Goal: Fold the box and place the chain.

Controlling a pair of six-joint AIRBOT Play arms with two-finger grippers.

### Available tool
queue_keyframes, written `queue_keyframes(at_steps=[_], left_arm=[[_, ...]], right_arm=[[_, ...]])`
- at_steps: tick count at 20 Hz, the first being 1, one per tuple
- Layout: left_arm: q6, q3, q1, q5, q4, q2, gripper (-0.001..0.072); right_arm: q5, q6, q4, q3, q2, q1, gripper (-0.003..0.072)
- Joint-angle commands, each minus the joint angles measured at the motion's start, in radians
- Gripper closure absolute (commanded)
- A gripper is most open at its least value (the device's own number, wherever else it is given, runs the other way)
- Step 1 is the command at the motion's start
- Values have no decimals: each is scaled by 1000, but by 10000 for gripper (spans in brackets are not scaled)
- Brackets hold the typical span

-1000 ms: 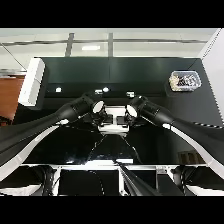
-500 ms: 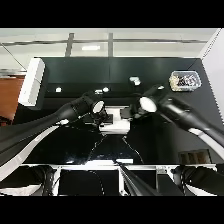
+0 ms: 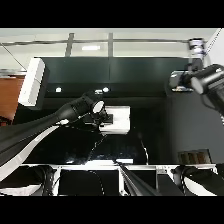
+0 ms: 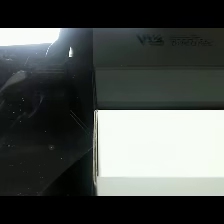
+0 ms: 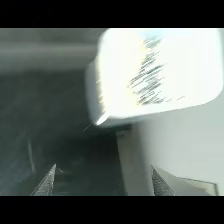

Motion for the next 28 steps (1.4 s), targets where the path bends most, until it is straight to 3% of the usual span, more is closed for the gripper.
queue_keyframes(at_steps=[1, 3, 6, 9, 10, 12, 17, 18, 20, 21, 28], left_arm=[[0, 1, 1, 5, 0, -2, 678], [0, 1, 1, 5, 0, -7, 678], [0, 1, 1, 5, 0, -10, 678], [0, 1, 1, 5, 0, -10, 678], [0, 1, 1, 5, 0, -10, 678], [0, 1, 1, 2, 0, -10, 678], [0, 1, 1, 0, 0, -10, 678], [0, 1, 1, 0, 0, -10, 678], [0, 1, 1, 0, 0, -10, 678], [0, 1, 1, 0, 0, -10, 678], [0, 1, 0, 0, 0, -10, 679]], right_arm=[[-239, -34, 154, 21, -136, -264, -34], [-181, -38, 238, 155, -276, -338, -34], [55, -43, 280, 473, -518, -382, -33], [196, -65, 315, 710, -706, -396, -32], [219, -64, 315, 752, -750, -399, -31], [262, -64, 327, 801, -813, -404, 77], [252, -64, 326, 804, -867, -415, 78], [251, -65, 327, 804, -872, -417, 108], [260, -111, 333, 805, -874, -419, 442], [270, -148, 332, 808, -868, -419, 681], [267, -329, 331, 815, -642, -421, 670]])
